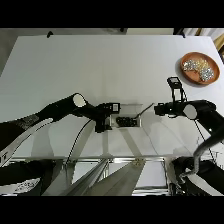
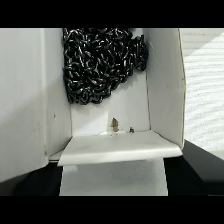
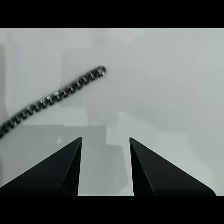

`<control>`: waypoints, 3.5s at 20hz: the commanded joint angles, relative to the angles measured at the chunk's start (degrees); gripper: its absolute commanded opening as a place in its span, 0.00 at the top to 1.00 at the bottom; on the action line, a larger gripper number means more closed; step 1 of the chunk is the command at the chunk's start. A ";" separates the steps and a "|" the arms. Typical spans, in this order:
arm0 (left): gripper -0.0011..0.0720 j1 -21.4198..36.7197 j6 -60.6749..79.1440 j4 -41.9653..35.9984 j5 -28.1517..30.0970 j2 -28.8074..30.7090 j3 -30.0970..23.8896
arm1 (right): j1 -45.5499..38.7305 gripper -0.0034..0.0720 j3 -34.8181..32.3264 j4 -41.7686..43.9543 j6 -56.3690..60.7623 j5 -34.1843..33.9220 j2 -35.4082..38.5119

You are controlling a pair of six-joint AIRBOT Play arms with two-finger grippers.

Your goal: Fold the box and place the chain.

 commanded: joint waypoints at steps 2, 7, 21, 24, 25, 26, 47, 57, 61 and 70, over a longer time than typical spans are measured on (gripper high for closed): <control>0.97 0.02 0.00 0.00 0.00 0.04 0.04 | -1.11 0.50 4.11 5.01 -3.69 -3.06 -7.56; 0.97 0.02 0.00 0.00 0.00 0.04 0.04 | -1.11 0.53 7.06 5.01 -4.39 -2.38 -12.39; 0.97 0.02 0.00 0.00 0.00 0.04 0.04 | -1.09 0.63 7.19 6.62 -6.88 -4.13 -15.54; 0.97 0.02 0.00 0.00 0.02 0.04 0.02 | -0.61 0.63 7.23 7.89 -8.24 -4.76 -15.54; 0.97 0.02 0.00 0.00 0.02 0.04 0.02 | -0.28 0.63 7.39 8.02 -8.37 -4.68 -15.54; 0.97 0.02 0.00 0.00 0.00 0.04 0.02 | 0.07 0.63 7.63 8.02 -8.37 -4.61 -15.54; 0.97 0.02 0.00 0.00 0.00 0.04 0.04 | 1.79 0.93 8.90 5.70 -11.37 -0.11 -8.33; 0.97 0.02 0.00 0.00 0.00 0.04 0.02 | 1.79 0.66 8.90 6.29 -11.39 4.50 -14.53; 0.97 0.02 0.00 0.00 0.00 0.04 0.02 | 1.79 0.72 8.90 6.51 -11.43 4.11 -15.85; 0.97 0.02 0.00 0.00 0.00 0.04 0.04 | 1.79 0.93 9.38 6.49 -12.20 4.83 -14.49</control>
